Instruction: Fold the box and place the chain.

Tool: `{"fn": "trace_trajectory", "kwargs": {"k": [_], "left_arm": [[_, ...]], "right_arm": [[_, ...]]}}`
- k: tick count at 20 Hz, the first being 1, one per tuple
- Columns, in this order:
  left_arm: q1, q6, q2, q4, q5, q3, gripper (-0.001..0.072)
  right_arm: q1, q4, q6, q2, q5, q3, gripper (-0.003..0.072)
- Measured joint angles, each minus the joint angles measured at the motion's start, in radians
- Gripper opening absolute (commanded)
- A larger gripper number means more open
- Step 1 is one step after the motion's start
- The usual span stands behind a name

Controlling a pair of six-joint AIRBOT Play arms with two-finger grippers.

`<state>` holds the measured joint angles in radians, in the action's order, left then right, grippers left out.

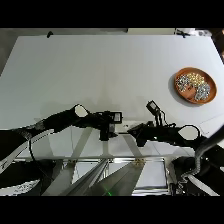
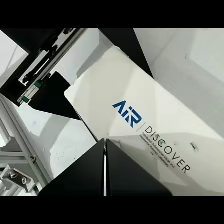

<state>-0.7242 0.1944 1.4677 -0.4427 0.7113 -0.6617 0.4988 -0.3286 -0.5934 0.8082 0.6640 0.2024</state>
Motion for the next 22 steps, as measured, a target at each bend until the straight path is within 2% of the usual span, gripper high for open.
{"fn": "trace_trajectory", "kwargs": {"k": [9, 17, 22], "left_arm": [[0.0, 0.0, 0.0, 0.0, 0.0, 0.0, 0.015], [0.0, 0.0, 0.0, 0.0, 0.0, 0.0, 0.015], [0.0, -0.003, 0.0, 0.002, 0.0, 0.0, 0.015]], "right_arm": [[0.0, -0.003, -0.027, 0.019, -0.029, -0.01, 0.0006], [0.0, 0.061, -0.002, 0.079, -0.04, -0.01, 0.0006], [0.0, 0.066, 0.016, 0.03, -0.05, -0.007, 0.0006]]}}
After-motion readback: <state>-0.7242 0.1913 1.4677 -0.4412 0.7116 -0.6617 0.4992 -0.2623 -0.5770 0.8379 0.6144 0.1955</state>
